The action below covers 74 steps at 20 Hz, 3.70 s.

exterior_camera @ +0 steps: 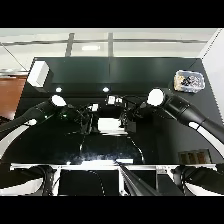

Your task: Fold the box and place the chain.

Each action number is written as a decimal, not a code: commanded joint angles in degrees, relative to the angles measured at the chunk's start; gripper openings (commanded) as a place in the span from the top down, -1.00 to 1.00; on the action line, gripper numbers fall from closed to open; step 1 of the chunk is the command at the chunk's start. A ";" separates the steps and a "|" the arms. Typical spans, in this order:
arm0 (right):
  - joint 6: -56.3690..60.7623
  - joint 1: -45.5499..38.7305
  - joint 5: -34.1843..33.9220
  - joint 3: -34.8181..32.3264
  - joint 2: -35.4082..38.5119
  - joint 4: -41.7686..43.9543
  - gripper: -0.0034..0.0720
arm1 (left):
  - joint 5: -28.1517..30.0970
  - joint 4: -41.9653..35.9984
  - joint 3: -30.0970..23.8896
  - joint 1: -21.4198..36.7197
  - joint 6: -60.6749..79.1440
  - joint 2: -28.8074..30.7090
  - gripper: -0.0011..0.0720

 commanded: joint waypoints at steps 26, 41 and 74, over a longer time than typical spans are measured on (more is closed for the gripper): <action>1.05 -0.02 -0.98 -0.02 0.04 -0.07 0.09 | 0.07 0.11 0.04 0.00 0.07 0.02 0.03; 2.58 0.00 -0.87 -0.02 0.02 -0.07 0.09 | 0.09 0.11 0.04 0.00 0.07 0.02 0.03; 2.97 0.11 -0.68 -1.27 -1.16 -0.02 0.06 | 0.33 0.11 0.04 0.00 0.07 0.02 0.03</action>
